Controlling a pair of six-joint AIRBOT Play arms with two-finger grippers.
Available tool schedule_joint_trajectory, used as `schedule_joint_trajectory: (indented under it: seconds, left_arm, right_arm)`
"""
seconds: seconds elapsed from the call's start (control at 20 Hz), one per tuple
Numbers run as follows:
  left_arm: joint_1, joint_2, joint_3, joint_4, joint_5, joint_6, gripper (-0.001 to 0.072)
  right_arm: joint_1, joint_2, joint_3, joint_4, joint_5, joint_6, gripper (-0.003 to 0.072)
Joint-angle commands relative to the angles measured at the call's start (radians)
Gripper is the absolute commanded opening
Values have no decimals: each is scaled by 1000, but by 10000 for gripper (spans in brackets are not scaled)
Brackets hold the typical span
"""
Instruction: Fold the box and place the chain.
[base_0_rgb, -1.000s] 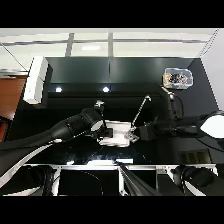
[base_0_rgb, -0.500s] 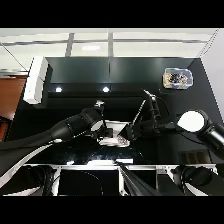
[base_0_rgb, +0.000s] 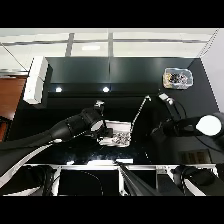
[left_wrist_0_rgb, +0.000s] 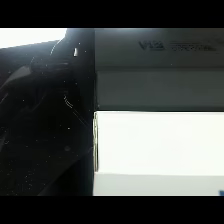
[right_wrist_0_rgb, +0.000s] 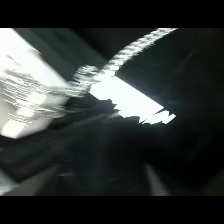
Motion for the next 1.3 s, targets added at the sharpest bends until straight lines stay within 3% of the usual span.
schedule_joint_trajectory:
  seconds: [0.0,0.1,0.25,0.35,0.6,1.1,1.15,1.25]
  left_arm:
    - [0,0,0,0,0,0,28]
    - [0,0,0,0,0,0,28]
    - [0,-1,0,0,1,0,28]
    - [0,-1,0,1,0,0,28]
    - [0,-1,0,0,1,0,28]
    - [0,-1,0,0,1,0,28]
    - [0,-1,0,0,1,0,28]
    - [0,-1,0,0,1,0,28]
  right_arm:
    - [-19,7,-142,50,-226,-525,720]
    - [-19,-54,-143,154,-293,-715,720]
    - [-19,-181,-143,317,-298,-1128,720]
    - [-19,-254,-143,401,-300,-1289,720]
    - [-19,-302,-143,589,-332,-1456,720]
    - [-19,-396,-129,622,-377,-1500,720]
    - [-19,-406,-124,621,-376,-1500,673]
    - [-19,-418,-119,621,-376,-1500,672]
